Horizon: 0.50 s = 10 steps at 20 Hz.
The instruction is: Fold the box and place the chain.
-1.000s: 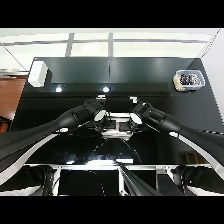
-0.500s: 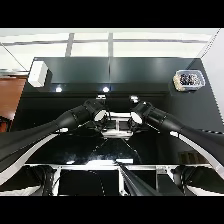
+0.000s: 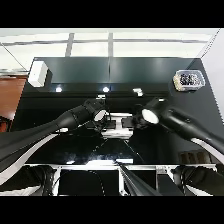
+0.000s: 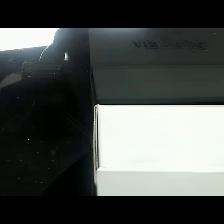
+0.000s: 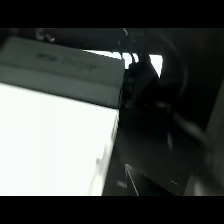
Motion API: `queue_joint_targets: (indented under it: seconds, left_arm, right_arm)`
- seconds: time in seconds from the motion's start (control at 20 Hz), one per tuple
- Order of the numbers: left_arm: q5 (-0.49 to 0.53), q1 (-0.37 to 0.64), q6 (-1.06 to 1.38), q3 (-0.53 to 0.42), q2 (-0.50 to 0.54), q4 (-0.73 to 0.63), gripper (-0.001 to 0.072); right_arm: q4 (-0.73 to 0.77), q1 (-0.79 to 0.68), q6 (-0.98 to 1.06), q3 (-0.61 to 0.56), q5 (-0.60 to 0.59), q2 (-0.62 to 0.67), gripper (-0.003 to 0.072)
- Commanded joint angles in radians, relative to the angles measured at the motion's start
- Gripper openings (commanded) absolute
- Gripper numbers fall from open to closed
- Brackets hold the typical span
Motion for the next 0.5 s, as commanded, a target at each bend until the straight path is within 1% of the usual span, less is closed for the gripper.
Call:
queue_joint_targets:
  seconds: [0.0,0.1,0.15,0.2,0.25,0.3,0.4,0.45]
  left_arm:
    - [0.002,0.000,-0.001,0.000,0.000,0.000,0.0030]
    - [0.002,0.000,-0.001,0.000,0.000,0.000,0.0031]
    - [0.002,0.000,-0.001,0.000,0.000,0.000,0.0031]
    - [0.002,0.000,0.000,0.000,0.000,0.000,0.0031]
    - [0.002,0.000,-0.001,0.000,0.000,0.000,0.0031]
    - [0.002,0.000,-0.001,0.000,0.000,0.000,0.0031]
    - [0.002,0.000,-0.001,0.000,0.000,0.000,0.0031]
    - [0.006,0.000,-0.001,0.000,0.000,0.001,0.0031]
  right_arm:
    - [-0.253,-0.001,-0.066,0.000,0.136,0.219,0.0354]
    - [-0.504,-0.017,-0.063,0.000,0.247,0.301,0.0363]
    - [-0.603,-0.054,-0.064,-0.008,0.281,0.322,0.0361]
    - [-0.674,-0.107,-0.069,-0.027,0.284,0.331,0.0361]
    - [-0.719,-0.183,-0.087,-0.057,0.251,0.331,0.0361]
    - [-0.715,-0.267,-0.124,-0.090,0.169,0.330,0.0361]
    - [-0.678,-0.448,-0.170,-0.150,-0.062,0.318,0.0362]
    - [-0.651,-0.539,-0.161,-0.161,-0.171,0.295,0.0478]
